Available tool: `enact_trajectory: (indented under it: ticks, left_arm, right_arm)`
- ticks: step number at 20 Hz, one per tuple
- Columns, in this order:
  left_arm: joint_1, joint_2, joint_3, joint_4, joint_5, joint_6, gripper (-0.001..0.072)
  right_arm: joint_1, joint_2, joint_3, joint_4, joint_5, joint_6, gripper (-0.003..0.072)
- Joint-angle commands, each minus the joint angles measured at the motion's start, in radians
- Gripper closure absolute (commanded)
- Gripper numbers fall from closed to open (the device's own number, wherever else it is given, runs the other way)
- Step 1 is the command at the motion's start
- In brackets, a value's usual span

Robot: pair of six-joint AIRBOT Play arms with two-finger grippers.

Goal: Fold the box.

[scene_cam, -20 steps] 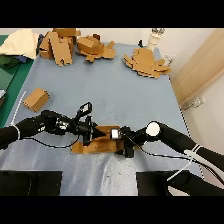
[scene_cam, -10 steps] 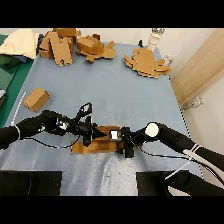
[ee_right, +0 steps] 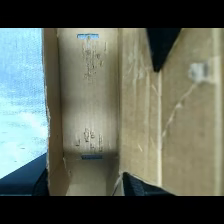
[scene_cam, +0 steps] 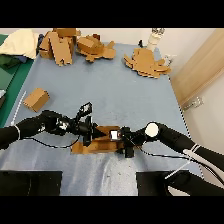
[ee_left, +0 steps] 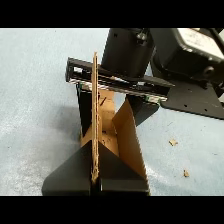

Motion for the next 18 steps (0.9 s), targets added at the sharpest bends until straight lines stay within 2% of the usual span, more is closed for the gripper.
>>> enact_trajectory:
  ticks: [1,6,9,10,11,12,14,18]
  left_arm:
    - [0.000,-0.001,0.001,-0.003,0.002,-0.001,0.0697]
    - [0.002,-0.001,0.001,-0.003,0.005,-0.023,0.0697]
    - [0.017,0.000,0.001,-0.003,0.044,-0.111,0.0696]
    - [0.025,0.000,0.001,-0.003,0.043,-0.137,0.0661]
    - [0.034,0.001,0.001,-0.007,0.045,-0.171,0.0424]
    - [0.044,0.002,0.001,-0.015,0.043,-0.237,0.0304]
    - [0.058,0.002,0.003,-0.016,0.037,-0.329,0.0291]
    - [0.058,0.008,0.012,-0.011,0.035,-0.332,0.0291]
  right_arm:
    - [0.001,0.000,0.000,0.000,0.008,0.005,0.0160]
    - [0.001,0.000,-0.001,0.000,0.007,0.005,0.0161]
    - [0.001,0.000,0.000,0.000,0.007,0.005,0.0160]
    - [0.001,0.000,0.000,0.000,0.007,0.005,0.0160]
    - [0.001,0.000,0.000,0.000,0.007,0.011,0.0160]
    - [0.001,0.000,-0.001,0.000,0.007,0.012,0.0160]
    - [0.001,0.000,0.000,0.000,0.006,0.012,0.0161]
    - [0.001,0.000,-0.001,0.000,0.007,0.021,0.0160]
